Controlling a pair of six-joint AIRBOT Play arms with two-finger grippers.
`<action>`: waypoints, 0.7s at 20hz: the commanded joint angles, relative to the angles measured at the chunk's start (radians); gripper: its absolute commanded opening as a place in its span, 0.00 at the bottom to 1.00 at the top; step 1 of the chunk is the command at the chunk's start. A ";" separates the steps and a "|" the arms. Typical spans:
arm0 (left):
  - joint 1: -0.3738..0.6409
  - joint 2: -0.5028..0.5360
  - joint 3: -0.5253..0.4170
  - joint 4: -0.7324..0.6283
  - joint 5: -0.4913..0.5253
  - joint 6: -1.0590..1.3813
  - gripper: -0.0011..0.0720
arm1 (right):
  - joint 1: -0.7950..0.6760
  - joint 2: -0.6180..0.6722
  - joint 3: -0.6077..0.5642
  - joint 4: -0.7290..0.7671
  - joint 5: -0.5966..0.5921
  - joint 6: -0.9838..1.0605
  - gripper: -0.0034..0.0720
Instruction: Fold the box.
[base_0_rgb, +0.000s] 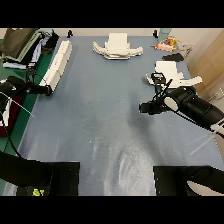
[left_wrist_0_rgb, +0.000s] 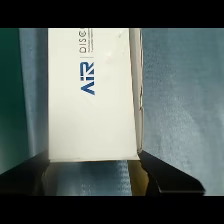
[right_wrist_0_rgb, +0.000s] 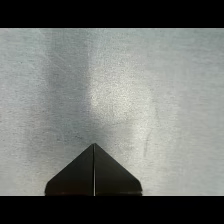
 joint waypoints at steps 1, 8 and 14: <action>-0.014 -0.084 0.077 0.002 0.017 -0.044 0.65 | 0.000 -0.005 0.000 0.013 -0.007 0.000 0.05; -0.015 -0.106 0.077 0.002 0.016 -0.035 0.65 | 0.000 -0.009 0.000 0.015 -0.008 0.000 0.05; -0.009 -0.102 0.078 0.007 0.009 -0.039 0.97 | 0.000 -0.009 0.000 0.019 -0.008 0.000 0.05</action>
